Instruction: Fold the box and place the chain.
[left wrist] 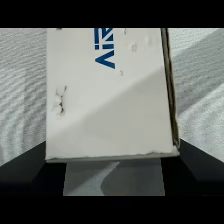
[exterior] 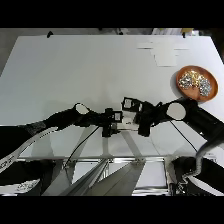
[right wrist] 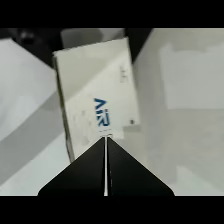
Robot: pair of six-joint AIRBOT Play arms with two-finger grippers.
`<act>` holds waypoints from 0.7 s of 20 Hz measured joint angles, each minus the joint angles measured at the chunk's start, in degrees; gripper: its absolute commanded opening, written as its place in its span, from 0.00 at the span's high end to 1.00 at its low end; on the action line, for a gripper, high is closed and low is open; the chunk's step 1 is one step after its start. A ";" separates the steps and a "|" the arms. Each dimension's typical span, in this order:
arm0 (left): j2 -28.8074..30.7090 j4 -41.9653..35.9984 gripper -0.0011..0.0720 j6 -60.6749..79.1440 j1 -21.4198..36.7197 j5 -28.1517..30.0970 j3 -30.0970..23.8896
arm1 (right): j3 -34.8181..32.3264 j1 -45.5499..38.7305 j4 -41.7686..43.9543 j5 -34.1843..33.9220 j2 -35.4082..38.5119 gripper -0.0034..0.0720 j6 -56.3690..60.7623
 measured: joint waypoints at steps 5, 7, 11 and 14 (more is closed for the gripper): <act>0.00 0.02 0.61 0.00 0.00 0.00 0.00 | 1.95 -8.44 -6.69 6.91 3.43 0.94 16.28; 0.00 0.00 0.61 0.00 0.00 0.00 0.00 | 2.16 -12.98 -8.48 12.13 3.91 0.94 22.34; 0.00 0.00 0.61 0.00 0.00 0.00 0.00 | 2.32 -21.07 -14.78 16.09 4.28 0.94 32.61; 0.00 0.02 0.61 0.00 0.00 0.00 0.00 | 2.34 -26.21 -17.49 16.96 4.39 0.93 36.68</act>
